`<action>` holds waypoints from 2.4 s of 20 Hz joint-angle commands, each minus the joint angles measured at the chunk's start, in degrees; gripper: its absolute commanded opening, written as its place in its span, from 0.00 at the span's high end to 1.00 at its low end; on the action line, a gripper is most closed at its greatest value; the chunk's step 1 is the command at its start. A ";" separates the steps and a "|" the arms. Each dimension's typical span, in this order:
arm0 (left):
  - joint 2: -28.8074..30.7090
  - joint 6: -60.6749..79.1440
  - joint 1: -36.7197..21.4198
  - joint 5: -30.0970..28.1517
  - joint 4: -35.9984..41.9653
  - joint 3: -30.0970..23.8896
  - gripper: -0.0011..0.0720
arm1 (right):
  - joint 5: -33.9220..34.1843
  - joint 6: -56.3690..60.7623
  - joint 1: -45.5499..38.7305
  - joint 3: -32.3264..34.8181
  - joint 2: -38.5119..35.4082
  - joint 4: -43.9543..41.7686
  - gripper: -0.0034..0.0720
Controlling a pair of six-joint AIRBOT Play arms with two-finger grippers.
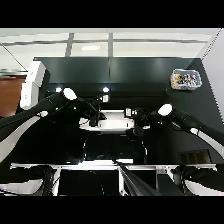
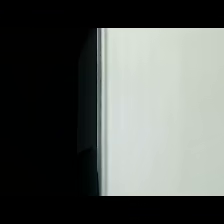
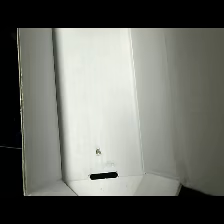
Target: Fold the box and place the chain.
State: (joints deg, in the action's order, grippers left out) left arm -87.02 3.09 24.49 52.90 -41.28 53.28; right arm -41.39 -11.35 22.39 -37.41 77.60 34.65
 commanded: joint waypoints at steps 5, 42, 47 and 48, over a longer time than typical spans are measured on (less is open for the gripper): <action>0.00 0.17 0.02 0.20 -0.07 0.00 0.95 | 0.70 0.13 0.00 0.04 0.07 -0.59 0.02; 0.94 -1.86 -0.26 0.15 -0.26 0.00 0.46 | 2.67 0.17 1.36 0.00 0.22 -1.44 0.33; 9.18 -9.29 -4.04 3.50 -10.43 0.02 0.10 | 2.62 0.17 1.36 0.00 0.22 -1.42 0.33; 11.39 -11.47 -4.94 5.90 -13.46 0.02 0.10 | 2.62 0.17 1.36 0.00 0.22 -1.40 0.33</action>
State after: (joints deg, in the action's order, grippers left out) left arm -80.38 -2.79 21.65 55.00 -47.22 53.28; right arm -38.59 -11.22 23.73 -37.36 77.78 33.21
